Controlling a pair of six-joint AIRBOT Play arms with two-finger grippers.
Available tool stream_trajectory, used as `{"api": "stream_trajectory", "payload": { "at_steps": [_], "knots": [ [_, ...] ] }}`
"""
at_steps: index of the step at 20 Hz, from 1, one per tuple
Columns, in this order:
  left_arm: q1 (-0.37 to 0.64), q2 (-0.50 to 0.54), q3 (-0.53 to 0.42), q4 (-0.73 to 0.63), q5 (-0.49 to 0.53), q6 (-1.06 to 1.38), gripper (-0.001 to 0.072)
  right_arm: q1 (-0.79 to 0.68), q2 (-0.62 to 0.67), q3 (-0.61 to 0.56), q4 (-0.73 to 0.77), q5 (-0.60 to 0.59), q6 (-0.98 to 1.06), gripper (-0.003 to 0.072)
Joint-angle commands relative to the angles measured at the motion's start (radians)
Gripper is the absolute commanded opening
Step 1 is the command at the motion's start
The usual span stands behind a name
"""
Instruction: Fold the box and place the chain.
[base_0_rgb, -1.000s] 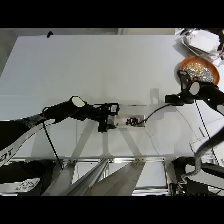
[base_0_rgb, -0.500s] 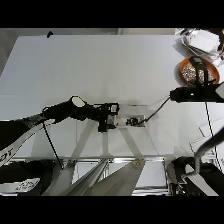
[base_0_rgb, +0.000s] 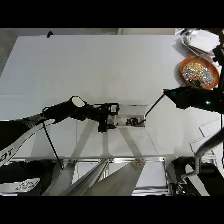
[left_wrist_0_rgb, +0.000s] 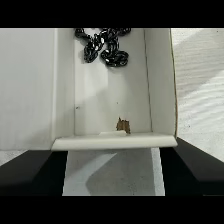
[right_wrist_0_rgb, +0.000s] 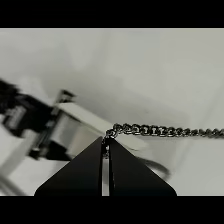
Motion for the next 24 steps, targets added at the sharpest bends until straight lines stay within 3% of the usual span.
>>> {"api": "stream_trajectory", "payload": {
  "at_steps": [1, 10, 13, 17, 19, 24],
  "knots": [
    [0.000, 0.000, 0.000, 0.000, -0.002, 0.000, 0.0320, 0.000, 0.030, 0.001, 0.251, 0.053, -0.074, 0.0020],
    [0.000, 0.000, 0.000, 0.000, -0.002, 0.000, 0.0320, 0.000, 0.030, 0.001, 0.467, 0.145, -0.148, 0.0020],
    [0.000, 0.000, 0.000, 0.000, -0.002, 0.000, 0.0320, 0.033, 0.028, -0.001, 0.352, 0.129, -0.160, 0.0020],
    [0.000, 0.000, 0.000, 0.000, -0.002, 0.000, 0.0320, 0.214, -0.004, -0.023, 0.151, 0.005, -0.151, 0.0020],
    [0.000, 0.000, 0.000, 0.000, -0.002, 0.000, 0.0320, 0.307, -0.049, -0.035, 0.074, -0.058, -0.117, 0.0020],
    [0.000, 0.000, 0.000, 0.000, -0.002, 0.000, 0.0320, 0.446, -0.205, -0.039, -0.024, -0.084, -0.077, 0.0020]
  ]
}}
